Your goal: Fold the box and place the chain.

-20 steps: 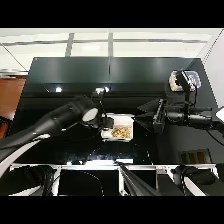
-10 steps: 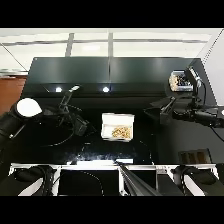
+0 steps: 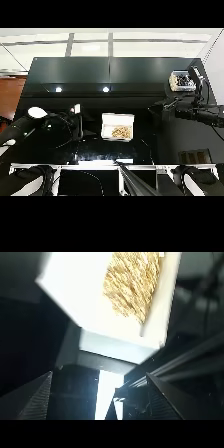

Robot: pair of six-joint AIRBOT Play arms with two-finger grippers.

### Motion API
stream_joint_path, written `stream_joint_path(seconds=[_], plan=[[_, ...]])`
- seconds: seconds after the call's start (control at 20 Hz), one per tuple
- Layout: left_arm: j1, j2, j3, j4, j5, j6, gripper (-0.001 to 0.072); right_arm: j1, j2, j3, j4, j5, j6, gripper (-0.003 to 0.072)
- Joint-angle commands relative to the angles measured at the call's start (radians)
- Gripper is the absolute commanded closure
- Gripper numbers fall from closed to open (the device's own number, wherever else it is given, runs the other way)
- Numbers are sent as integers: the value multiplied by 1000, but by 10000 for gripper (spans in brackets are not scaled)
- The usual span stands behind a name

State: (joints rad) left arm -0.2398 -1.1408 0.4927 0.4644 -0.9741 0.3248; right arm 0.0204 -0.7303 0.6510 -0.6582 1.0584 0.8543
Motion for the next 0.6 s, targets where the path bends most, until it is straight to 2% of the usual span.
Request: stream_joint_path(seconds=[0.0,0.2,0.55], plan=[[-64,-79,16,41,31,181,2,-2,0,1,-5,-1,37,45],[-128,-120,54,97,95,82,2,0,0,1,-8,-1,36,45],[-146,-147,84,93,100,38,3,0,0,1,-35,0,36,45]])
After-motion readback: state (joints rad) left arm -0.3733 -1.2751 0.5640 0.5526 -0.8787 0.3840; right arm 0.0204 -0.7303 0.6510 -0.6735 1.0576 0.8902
